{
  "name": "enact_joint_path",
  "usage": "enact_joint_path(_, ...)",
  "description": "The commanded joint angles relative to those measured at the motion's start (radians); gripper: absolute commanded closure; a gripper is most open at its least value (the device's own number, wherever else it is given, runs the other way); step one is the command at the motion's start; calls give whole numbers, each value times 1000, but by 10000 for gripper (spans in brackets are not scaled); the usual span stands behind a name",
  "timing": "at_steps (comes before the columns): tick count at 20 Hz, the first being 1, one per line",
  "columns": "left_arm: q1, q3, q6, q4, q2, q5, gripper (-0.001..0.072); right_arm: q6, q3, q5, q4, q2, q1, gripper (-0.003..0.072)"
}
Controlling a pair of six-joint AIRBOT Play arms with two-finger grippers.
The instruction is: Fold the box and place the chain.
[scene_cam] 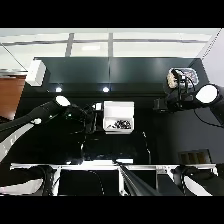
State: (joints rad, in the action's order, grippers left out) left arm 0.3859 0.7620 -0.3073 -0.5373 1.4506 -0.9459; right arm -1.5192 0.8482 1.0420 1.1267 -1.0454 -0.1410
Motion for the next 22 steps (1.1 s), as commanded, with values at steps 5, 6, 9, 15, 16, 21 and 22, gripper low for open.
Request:
enact_joint_path(5, 11, 2, 2, -2, 1, 15, 295, 52, 13, -167, -127, -11, -14, -34)
enact_joint_path(6, 11, 2, 2, -2, 1, 15, 304, 71, 38, -219, -167, -30, -19, -34)
enact_joint_path(9, 11, 2, 2, -2, 1, 14, 304, 204, 165, -261, -318, -171, -69, -34)
enact_joint_path(15, 11, 2, 2, -2, 1, 14, 304, 608, 217, -99, -346, -335, -162, -34)
enact_joint_path(16, 11, 2, 2, -2, 1, 14, 304, 719, 219, -48, -333, -326, -161, -34)
enact_joint_path(21, 11, 2, 2, -2, 1, 14, 304, 1009, 223, 69, -282, -274, -177, -34)
enact_joint_path(22, 11, 2, 2, -2, 1, 14, 304, 1013, 223, 102, -275, -279, -190, -34)
